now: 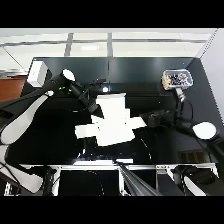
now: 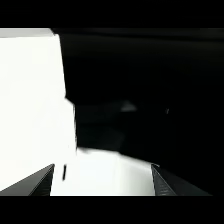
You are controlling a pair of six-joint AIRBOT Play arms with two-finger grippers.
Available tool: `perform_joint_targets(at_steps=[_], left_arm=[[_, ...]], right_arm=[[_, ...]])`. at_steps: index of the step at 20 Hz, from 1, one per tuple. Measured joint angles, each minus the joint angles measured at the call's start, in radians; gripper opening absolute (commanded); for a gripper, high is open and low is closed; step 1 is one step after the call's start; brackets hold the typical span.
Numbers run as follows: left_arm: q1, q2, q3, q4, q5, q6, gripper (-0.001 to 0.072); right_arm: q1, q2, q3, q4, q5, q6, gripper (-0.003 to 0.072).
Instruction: Fold the box and place the chain.
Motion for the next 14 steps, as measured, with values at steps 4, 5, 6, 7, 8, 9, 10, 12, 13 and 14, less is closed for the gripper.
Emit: perform_joint_targets(at_steps=[4,5,6,7,8,9,10,12,13,14], left_arm=[[-0.08,0.209,-0.194,-0.009,0.213,0.129,0.002],[-0.102,0.259,-0.245,-0.012,0.293,0.172,0.0022],[-0.124,0.304,-0.293,-0.015,0.383,0.217,0.0022],[-0.144,0.332,-0.327,-0.015,0.459,0.267,0.0022],[-0.164,0.351,-0.353,-0.012,0.518,0.336,0.0022],[-0.183,0.36,-0.37,-0.012,0.561,0.411,0.0022],[-0.202,0.361,-0.383,-0.011,0.595,0.489,0.0021],[-0.235,0.349,-0.399,-0.009,0.681,0.626,0.0022],[-0.248,0.335,-0.401,-0.007,0.72,0.675,0.0022],[-0.256,0.32,-0.4,-0.008,0.745,0.712,0.0022]], right_arm=[[-0.045,0.001,0.19,-0.29,0.169,-0.078,0.0705],[-0.048,0.0,0.215,-0.33,0.192,-0.122,0.0705],[-0.052,-0.001,0.23,-0.357,0.216,-0.164,0.0706],[-0.054,-0.003,0.241,-0.377,0.239,-0.202,0.0705],[-0.056,-0.003,0.248,-0.391,0.261,-0.233,0.0705],[-0.057,-0.005,0.249,-0.403,0.281,-0.254,0.0705],[-0.058,-0.005,0.248,-0.409,0.301,-0.273,0.0705],[-0.059,-0.006,0.23,-0.402,0.333,-0.312,0.0705],[-0.059,-0.007,0.216,-0.381,0.344,-0.338,0.0705],[-0.059,-0.007,0.202,-0.358,0.357,-0.365,0.0706]])
